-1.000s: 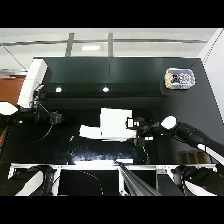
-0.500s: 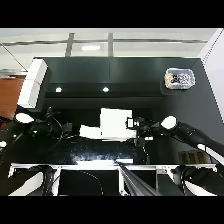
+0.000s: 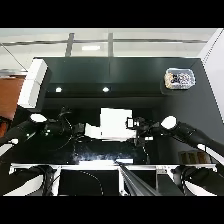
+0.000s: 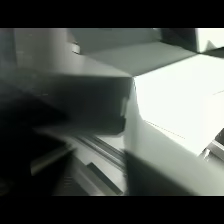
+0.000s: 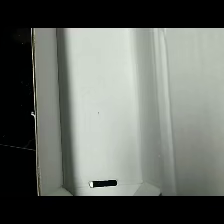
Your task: Fold the box and place the chain.
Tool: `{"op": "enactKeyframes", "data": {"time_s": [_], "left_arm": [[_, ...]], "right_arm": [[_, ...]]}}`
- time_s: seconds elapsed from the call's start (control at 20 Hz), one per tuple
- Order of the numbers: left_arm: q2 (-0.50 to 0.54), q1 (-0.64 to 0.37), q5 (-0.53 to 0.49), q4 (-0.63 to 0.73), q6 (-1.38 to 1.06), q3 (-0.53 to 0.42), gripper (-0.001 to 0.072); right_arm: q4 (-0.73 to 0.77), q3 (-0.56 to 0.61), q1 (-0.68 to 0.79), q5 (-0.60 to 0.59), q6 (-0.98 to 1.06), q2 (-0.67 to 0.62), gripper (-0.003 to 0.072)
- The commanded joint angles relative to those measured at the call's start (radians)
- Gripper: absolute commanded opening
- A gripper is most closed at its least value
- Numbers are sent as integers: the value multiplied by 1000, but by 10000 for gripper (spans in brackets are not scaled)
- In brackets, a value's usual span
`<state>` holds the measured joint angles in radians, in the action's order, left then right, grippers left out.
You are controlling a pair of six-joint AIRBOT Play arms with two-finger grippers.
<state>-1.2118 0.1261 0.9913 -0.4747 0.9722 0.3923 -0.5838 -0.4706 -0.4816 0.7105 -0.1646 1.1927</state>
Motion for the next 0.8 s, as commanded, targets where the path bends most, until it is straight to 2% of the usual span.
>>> {"op": "enactKeyframes", "data": {"time_s": [0.0,0.05,0.2,0.3,0.4,0.6,0.75], "left_arm": [[-6,18,16,30,-29,6,548],[-6,19,36,30,-31,11,586],[-5,37,89,27,-32,53,587],[-3,77,90,-18,-34,105,586],[-3,109,71,-89,-8,155,586],[-3,171,43,-126,56,210,586],[-3,235,-24,-216,200,229,586]], "right_arm": [[0,0,0,0,0,0,529],[0,0,0,0,0,0,529],[0,0,0,0,0,0,530],[0,0,0,0,0,0,530],[0,0,0,0,0,0,529],[0,0,0,0,0,0,529],[0,0,0,-1,0,0,529]]}}
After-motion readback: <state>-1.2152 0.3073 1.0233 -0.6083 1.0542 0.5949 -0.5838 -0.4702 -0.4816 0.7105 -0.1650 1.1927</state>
